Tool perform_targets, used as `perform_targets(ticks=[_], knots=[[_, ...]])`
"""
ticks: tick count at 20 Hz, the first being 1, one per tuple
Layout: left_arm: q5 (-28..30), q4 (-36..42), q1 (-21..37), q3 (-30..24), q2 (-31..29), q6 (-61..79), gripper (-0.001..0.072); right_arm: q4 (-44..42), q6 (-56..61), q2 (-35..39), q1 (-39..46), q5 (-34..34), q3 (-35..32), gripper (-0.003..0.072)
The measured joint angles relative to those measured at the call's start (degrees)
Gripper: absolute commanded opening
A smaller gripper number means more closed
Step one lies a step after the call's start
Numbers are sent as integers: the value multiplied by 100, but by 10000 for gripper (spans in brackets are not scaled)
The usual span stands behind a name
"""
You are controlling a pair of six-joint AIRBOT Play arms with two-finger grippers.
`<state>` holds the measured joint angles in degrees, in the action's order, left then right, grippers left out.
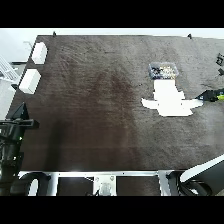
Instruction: Fold the box and place the chain.
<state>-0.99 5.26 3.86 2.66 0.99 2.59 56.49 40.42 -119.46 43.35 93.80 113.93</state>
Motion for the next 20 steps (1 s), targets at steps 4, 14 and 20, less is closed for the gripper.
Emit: perform_targets(ticks=[4,14,20], knots=[[-2,-2,0,0,0,0,22,-570,-201,221,186,31,125,435],[-2,0,0,2,0,0,22,-396,-103,223,417,31,-28,435],[-2,0,0,2,0,0,22,-341,-24,-44,389,39,-74,436]])
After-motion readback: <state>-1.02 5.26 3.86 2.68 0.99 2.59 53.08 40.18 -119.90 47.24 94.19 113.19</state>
